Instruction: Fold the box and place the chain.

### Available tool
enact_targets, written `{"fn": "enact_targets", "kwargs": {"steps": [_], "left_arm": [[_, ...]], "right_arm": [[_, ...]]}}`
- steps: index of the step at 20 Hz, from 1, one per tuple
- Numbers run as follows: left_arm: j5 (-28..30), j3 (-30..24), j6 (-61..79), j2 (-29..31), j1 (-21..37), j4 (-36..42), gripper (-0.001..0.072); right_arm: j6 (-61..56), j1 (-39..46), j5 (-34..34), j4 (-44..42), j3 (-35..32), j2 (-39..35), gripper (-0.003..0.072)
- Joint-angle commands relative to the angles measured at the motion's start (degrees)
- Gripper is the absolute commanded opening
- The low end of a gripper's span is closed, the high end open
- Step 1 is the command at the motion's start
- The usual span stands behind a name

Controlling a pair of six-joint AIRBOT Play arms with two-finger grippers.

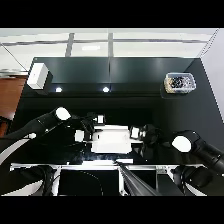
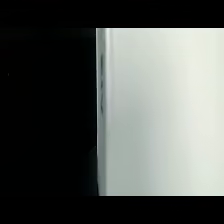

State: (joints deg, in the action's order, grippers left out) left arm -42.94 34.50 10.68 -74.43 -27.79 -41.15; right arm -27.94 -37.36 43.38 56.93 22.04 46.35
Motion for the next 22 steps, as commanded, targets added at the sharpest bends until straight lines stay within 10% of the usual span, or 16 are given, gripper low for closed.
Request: {"fn": "enact_targets", "kwargs": {"steps": [1, 22], "left_arm": [[-1.0, 0.0, 0.0, 0.0, 0.0, -0.1, 0.0026], [-1.1, 0.0, -1.0, 0.0, 0.0, -0.1, 0.0026]], "right_arm": [[4.7, -1.8, 3.6, -1.0, -0.3, 1.4, 0.0677], [15.9, -10.3, -15.5, -12.0, 1.2, 10.6, 0.0677]]}}
